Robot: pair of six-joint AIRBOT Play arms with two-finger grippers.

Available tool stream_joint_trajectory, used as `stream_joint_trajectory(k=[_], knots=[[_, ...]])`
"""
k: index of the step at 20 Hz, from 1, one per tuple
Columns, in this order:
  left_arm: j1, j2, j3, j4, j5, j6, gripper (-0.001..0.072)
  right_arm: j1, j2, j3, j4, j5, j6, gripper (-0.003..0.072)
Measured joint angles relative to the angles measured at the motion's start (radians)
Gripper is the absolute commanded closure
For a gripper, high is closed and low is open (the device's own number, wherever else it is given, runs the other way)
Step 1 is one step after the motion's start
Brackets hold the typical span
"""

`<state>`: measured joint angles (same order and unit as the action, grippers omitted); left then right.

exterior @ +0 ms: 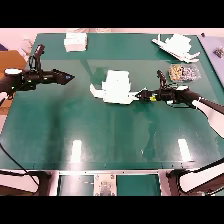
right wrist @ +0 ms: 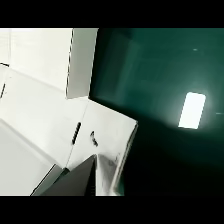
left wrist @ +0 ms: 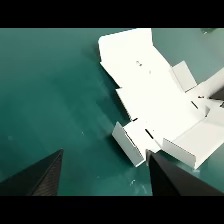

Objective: Fold the box and place the chain.

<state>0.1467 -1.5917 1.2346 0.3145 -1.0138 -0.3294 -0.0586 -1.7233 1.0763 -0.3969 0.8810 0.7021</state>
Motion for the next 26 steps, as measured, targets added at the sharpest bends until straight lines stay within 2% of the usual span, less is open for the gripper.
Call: stream_joint_trajectory(k=[1,2,6,8,10,15,20,26], knots=[[0.0,0.0,0.0,0.0,0.0,-0.001,0.0133,0.001,-0.002,0.01,0.001,0.0,0.001,0.0586],[0.0,-0.002,0.0,0.001,0.0,-0.001,0.0134,0.002,-0.002,0.018,0.003,0.001,0.001,0.0666],[0.0,-0.027,0.013,0.003,-0.008,0.001,0.0135,0.006,-0.005,0.035,0.002,0.019,0.001,0.0672],[-0.006,-0.061,0.041,0.004,-0.028,0.0,0.025,0.006,-0.005,0.038,-0.001,0.027,0.001,0.0672],[-0.023,-0.103,0.085,0.019,-0.044,-0.006,0.025,0.006,-0.006,0.04,-0.004,0.031,0.001,0.0673],[-0.094,-0.231,0.235,0.085,-0.095,-0.052,0.0233,0.006,-0.006,0.041,-0.006,0.039,0.001,0.0673],[-0.146,-0.379,0.435,0.155,-0.179,-0.143,0.0222,0.006,-0.006,0.041,-0.007,0.046,0.0,0.0674],[-0.174,-0.565,0.677,0.175,-0.29,-0.295,0.0222,0.007,-0.006,0.041,-0.008,0.047,0.0,0.0674]])
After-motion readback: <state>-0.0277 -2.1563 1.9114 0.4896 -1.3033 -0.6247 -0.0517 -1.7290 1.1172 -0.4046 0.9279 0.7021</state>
